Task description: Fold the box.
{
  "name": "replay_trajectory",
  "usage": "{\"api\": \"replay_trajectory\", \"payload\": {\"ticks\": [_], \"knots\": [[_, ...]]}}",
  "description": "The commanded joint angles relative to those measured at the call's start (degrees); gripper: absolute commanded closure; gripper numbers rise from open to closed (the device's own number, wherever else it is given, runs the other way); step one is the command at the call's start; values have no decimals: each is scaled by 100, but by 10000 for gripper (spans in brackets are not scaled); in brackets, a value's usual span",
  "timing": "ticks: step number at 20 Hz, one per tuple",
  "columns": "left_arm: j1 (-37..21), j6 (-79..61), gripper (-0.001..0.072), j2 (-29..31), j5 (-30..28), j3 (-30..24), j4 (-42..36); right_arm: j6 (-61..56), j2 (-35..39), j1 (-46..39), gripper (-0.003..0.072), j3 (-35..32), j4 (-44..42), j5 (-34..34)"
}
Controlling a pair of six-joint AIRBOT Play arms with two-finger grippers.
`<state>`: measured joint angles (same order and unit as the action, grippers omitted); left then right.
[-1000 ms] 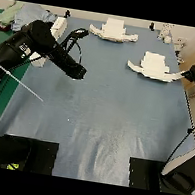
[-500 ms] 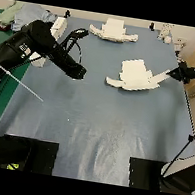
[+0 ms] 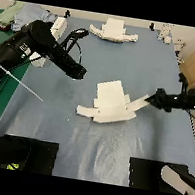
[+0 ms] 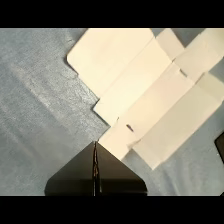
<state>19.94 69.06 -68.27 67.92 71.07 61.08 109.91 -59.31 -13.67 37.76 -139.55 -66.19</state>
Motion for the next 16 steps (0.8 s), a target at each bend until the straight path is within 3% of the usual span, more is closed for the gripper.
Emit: {"api": "replay_trajectory", "payload": {"ticks": [1, 6, 8, 11, 16], "knots": [[-2, -2, 695, 0, -2, 0, 2, -470, 1255, 415, 691, -1329, 24, 459], [-2, -2, 695, 0, -2, 0, 0, -1019, 1585, 520, 666, -1716, 431, 221], [-2, -2, 695, 0, -9, 0, 2, -1049, 1488, 518, 430, -1696, 463, 184], [0, -2, 695, 0, -116, 0, -2, -957, 1014, 507, 422, -1320, 684, 50], [0, -2, 695, 0, -116, 0, -83, -210, -533, 509, 424, -269, 708, -1064]]}}
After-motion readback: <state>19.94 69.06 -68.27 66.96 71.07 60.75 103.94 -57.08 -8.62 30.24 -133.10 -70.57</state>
